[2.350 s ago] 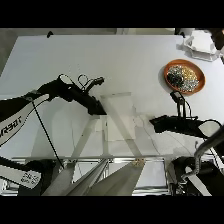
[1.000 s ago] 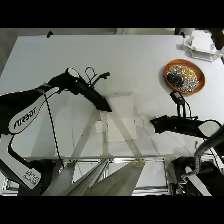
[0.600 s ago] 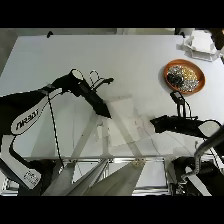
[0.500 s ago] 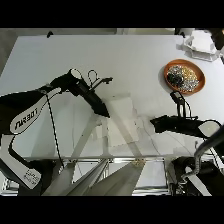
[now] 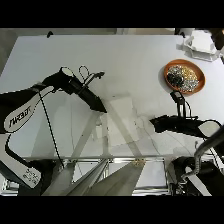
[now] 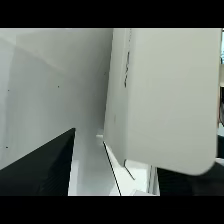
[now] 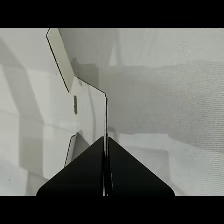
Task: Fold the box and place the chain.
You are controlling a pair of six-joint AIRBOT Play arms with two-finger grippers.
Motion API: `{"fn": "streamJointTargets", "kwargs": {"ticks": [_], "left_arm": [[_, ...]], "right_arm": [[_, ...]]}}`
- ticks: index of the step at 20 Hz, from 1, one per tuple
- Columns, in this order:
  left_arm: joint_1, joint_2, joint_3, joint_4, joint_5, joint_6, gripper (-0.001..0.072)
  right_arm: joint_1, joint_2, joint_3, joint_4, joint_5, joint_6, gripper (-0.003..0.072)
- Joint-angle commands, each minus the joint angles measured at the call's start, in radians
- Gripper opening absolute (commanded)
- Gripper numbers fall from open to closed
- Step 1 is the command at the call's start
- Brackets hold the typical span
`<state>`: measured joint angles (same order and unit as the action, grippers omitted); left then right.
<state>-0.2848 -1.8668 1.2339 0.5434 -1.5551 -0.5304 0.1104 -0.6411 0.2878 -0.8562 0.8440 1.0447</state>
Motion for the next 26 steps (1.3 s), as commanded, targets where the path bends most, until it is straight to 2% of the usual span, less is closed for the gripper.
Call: {"fn": "streamJointTargets", "kwargs": {"ticks": [1,4,11,13,15,17,19,21,22,26], "left_arm": [[-0.010,0.001,-0.054,-0.046,0.038,0.031,0.0541],[-0.010,0.001,-0.111,-0.086,0.071,0.064,0.0536],[-0.094,0.000,-0.115,-0.058,0.161,0.078,0.0484],[-0.100,0.000,-0.115,-0.057,0.183,0.082,0.0396],[-0.084,0.001,-0.115,-0.056,0.175,0.082,0.0359],[-0.054,0.002,-0.115,-0.056,0.151,0.084,0.0251],[-0.024,0.002,-0.115,-0.058,0.136,0.085,0.0248],[-0.014,0.002,-0.115,-0.066,0.126,0.103,0.0106],[-0.016,0.002,-0.115,-0.072,0.121,0.116,0.0076],[-0.031,0.002,-0.115,-0.150,0.106,0.169,0.0078]], "right_arm": [[0.001,0.001,0.000,0.004,-0.007,0.003,0.0013],[0.001,0.001,0.000,0.013,-0.023,0.006,0.0013],[0.001,0.001,0.000,0.023,-0.026,0.006,0.0013],[0.001,0.001,0.000,0.023,-0.026,0.006,0.0013],[0.001,0.001,0.000,0.023,-0.026,0.006,0.0013],[0.001,0.001,0.000,0.023,-0.026,0.006,0.0013],[0.001,0.001,0.000,0.023,-0.026,0.006,0.0013],[0.001,0.001,0.000,0.023,-0.026,0.006,0.0013],[0.001,0.001,0.000,0.023,-0.026,0.006,0.0013],[0.001,0.001,0.000,0.023,-0.026,0.006,0.0013]]}}
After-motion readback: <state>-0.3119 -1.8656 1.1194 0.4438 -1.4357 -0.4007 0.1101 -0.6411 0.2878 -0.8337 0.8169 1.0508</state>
